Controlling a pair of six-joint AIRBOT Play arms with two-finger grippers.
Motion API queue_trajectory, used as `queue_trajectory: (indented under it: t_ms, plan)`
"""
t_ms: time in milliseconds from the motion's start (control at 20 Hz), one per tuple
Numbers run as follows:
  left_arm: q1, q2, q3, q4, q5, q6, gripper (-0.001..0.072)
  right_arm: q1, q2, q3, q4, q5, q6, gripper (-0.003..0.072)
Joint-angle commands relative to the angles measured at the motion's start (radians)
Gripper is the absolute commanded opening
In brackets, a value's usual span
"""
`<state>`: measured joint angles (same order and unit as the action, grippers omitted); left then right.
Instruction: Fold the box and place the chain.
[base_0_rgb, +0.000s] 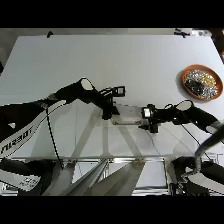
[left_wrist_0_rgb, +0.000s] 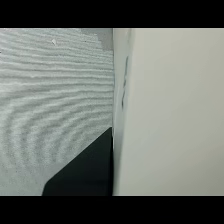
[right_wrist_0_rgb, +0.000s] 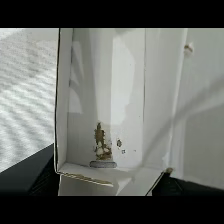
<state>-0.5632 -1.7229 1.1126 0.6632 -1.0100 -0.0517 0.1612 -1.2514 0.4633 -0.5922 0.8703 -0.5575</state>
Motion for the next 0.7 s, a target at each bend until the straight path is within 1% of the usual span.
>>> queue_trajectory:
  t_ms: [0,650]
  plan:
    - [0.001,0.001,0.001,0.0,0.0,0.0,0.0011,0.001,-0.004,0.0,-0.006,-0.015,-0.001,0.0391]
    - [0.001,0.001,0.001,0.0,0.0,0.0,0.0011,0.001,-0.003,0.0,-0.006,-0.012,-0.001,0.0403]
